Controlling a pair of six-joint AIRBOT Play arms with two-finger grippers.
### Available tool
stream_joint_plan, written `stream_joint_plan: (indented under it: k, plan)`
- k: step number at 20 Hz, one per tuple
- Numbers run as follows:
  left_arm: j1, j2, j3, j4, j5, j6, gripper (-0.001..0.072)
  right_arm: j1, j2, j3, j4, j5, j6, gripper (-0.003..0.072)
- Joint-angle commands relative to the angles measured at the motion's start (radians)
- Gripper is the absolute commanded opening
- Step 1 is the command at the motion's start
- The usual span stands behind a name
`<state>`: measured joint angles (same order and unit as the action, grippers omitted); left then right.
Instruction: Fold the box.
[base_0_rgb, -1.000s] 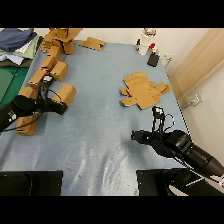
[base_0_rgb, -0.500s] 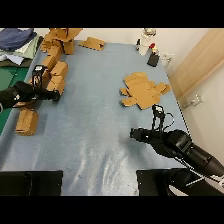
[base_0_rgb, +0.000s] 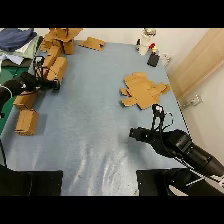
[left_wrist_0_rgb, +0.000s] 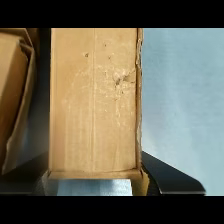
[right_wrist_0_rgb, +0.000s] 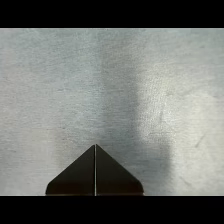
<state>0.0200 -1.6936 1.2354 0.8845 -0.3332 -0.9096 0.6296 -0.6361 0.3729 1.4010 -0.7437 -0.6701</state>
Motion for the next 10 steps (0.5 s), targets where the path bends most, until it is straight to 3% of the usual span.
stream_joint_plan:
  k: [1, 10]
  plan:
    - [0.000, -0.065, 0.086, 0.000, 0.010, -0.007, 0.0466, -0.001, 0.000, 0.001, 0.000, 0.024, 0.000, 0.0004]
    - [0.000, -0.121, 0.124, 0.008, -0.007, -0.007, 0.0466, -0.001, 0.000, 0.001, 0.000, 0.040, 0.000, 0.0004]
